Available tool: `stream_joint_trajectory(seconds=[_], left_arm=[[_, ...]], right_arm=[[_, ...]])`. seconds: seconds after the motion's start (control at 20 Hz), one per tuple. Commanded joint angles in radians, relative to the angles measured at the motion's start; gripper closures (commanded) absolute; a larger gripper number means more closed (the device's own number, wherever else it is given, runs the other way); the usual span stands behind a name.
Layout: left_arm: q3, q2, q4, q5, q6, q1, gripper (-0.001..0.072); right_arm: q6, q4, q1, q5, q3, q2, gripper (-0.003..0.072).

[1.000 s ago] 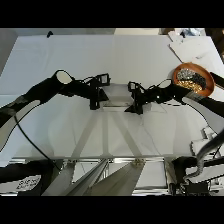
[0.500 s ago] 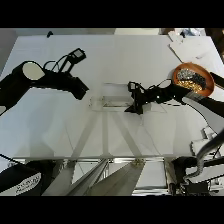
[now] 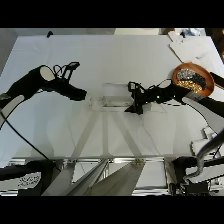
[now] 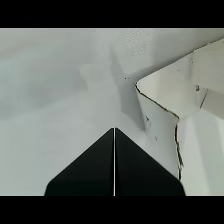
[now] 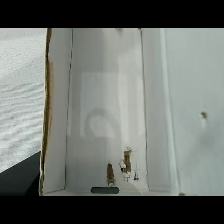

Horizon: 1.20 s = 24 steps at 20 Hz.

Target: Fold the box and place the chain.

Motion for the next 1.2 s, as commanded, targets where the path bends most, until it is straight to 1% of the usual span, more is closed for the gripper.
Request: stream_joint_trajectory(seconds=[0.0, 0.2, 0.45, 0.7, 0.85, 1.05, 1.1, 1.15], left_arm=[[0.0, -0.076, -0.037, 0.02, -0.023, -0.037, 0.0695], [0.0, -0.095, -0.054, 0.027, -0.023, -0.072, 0.0696], [0.0, -0.09, -0.177, 0.018, 0.047, -0.069, 0.0698], [0.0, -0.089, -0.187, 0.007, 0.053, -0.069, 0.0698], [0.0, -0.064, -0.188, 0.002, 0.069, -0.068, 0.0698], [0.0, -0.004, -0.256, 0.002, 0.086, -0.039, 0.0692], [0.0, 0.006, -0.257, 0.002, 0.103, -0.04, 0.0674], [0.0, 0.01, -0.258, 0.0, 0.115, -0.04, 0.0589]], right_arm=[[0.0, 0.0, 0.0, 0.0, 0.0, 0.0, 0.018], [0.0, 0.0, 0.0, 0.0, 0.0, 0.0, 0.018], [0.0, 0.0, 0.0, 0.001, 0.0, 0.0, 0.018], [0.0, 0.0, 0.0, 0.001, 0.0, 0.0, 0.018], [0.0, 0.0, 0.0, 0.001, 0.0, 0.0, 0.018], [0.0, 0.0, 0.0, 0.002, 0.0, 0.0, 0.018], [0.0, 0.0, 0.0, 0.002, 0.0, 0.0, 0.018], [0.0, 0.0, 0.0, 0.002, 0.0, 0.0, 0.018]])
